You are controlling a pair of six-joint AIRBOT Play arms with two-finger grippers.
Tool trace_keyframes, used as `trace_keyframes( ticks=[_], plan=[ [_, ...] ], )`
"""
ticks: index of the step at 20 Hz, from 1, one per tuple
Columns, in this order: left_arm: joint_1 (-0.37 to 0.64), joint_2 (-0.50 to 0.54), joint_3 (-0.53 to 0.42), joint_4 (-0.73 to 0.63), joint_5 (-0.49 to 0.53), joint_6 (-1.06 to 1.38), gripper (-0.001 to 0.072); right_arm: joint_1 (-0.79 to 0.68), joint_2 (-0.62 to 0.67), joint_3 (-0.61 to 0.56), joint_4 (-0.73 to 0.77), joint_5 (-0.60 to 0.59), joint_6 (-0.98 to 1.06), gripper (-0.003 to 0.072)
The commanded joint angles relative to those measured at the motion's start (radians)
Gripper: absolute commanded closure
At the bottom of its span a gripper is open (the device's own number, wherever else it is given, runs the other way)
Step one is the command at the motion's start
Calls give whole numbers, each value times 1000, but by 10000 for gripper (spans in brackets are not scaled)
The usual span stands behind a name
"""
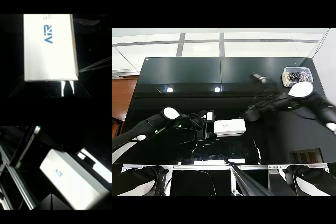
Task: Fold the box and place the chain.
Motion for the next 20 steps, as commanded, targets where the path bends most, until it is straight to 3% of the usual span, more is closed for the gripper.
trace_keyframes(
  ticks=[1, 3, 7, 10, 14, 17, 20],
  plan=[
    [16, 63, 19, 79, -35, -126, -6, -185, 132, 14, -136, 136, 40, 671],
    [19, 134, 42, 127, -96, -219, -6, -270, 162, 14, -137, 130, 98, 671],
    [-13, 170, 90, -16, -114, -282, 1, -296, 163, 14, -57, 26, 88, 671],
    [-95, 66, 171, -54, -20, -413, 1, -293, 163, 14, -62, -65, 85, 671],
    [-177, -127, 328, -12, -15, -470, 1, -294, 163, 14, -66, -86, 42, 671],
    [-193, -223, 411, 14, -71, -555, 1, -294, 163, 14, -71, -88, 24, 671],
    [-208, -245, 442, 16, -105, -572, 0, -293, 163, 14, -72, -87, 9, 671]
  ],
)
